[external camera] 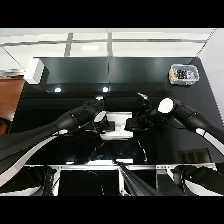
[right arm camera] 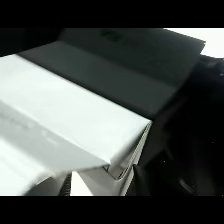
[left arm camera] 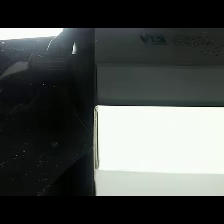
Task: Fold the box and place the chain.
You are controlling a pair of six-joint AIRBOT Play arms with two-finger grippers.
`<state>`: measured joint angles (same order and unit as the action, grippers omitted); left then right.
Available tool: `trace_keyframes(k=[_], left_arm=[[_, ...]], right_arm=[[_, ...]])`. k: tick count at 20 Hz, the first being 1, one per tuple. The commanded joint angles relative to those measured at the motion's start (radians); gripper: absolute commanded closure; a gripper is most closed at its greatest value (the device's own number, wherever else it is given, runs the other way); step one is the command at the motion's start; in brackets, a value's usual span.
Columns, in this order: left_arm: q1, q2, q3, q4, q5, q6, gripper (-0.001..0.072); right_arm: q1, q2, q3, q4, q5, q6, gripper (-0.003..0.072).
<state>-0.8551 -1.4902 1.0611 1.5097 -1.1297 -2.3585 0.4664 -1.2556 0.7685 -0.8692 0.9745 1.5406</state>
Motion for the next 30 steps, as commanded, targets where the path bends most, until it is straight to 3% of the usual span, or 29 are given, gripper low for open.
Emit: trace_keyframes(k=[1,3,15,20,24,26,29,30], left_arm=[[0.001,0.000,0.000,0.000,0.000,0.002,0.0684],[0.001,0.000,0.000,0.000,0.000,0.002,0.0684],[0.001,0.000,0.000,0.000,-0.001,0.002,0.0684],[0.001,0.000,0.000,0.000,0.000,0.002,0.0684],[0.001,0.000,0.000,0.000,0.000,0.002,0.0684],[0.001,0.000,0.000,0.000,0.000,0.002,0.0683],[0.001,0.000,0.000,0.000,0.000,0.002,0.0684],[0.001,0.000,0.000,0.000,0.000,0.002,0.0683]], right_arm=[[0.081,-0.001,0.041,-0.155,-0.048,0.205,0.0287],[0.106,-0.003,0.058,-0.233,-0.048,0.298,0.0320],[0.286,-0.055,0.085,-0.581,-0.013,0.718,0.0323],[0.312,-0.120,0.169,-0.604,0.062,0.769,0.0324],[0.312,-0.130,0.170,-0.604,0.113,0.869,0.0326],[0.312,-0.130,0.170,-0.607,0.116,0.855,0.0560],[0.318,-0.131,0.170,-0.607,0.100,0.841,0.0562],[0.320,-0.132,0.170,-0.607,0.097,0.840,0.0676]])
